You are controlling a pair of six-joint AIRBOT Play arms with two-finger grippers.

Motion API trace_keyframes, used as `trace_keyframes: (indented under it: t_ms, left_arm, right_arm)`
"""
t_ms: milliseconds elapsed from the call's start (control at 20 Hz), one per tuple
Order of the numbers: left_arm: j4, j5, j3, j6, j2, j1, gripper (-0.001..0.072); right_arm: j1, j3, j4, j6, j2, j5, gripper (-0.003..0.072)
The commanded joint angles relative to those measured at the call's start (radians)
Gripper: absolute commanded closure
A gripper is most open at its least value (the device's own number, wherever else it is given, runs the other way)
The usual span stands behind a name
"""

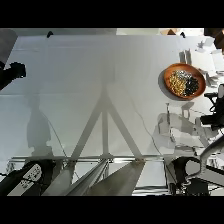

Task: Fold the box and place the chain.

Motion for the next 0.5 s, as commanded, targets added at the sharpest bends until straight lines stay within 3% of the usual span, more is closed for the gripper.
trace_keyframes:
  t_ms: [0, 150, 450]
  left_arm:
    - [0.0, 0.0, 0.0, 0.0, 0.001, 0.0, 0.0012]
    - [0.0, 0.0, 0.0, 0.0, 0.001, 0.0, 0.0012]
    - [0.0, 0.0, 0.0, 0.0, 0.001, 0.0, 0.0012]
  right_arm:
    - [0.0, 0.003, 0.238, -0.078, 0.113, -0.036, 0.0679]
    - [0.004, 0.003, 0.687, -0.28, 0.21, -0.111, 0.068]
    - [0.214, -0.034, 1.027, -0.43, 0.304, -0.372, 0.0681]
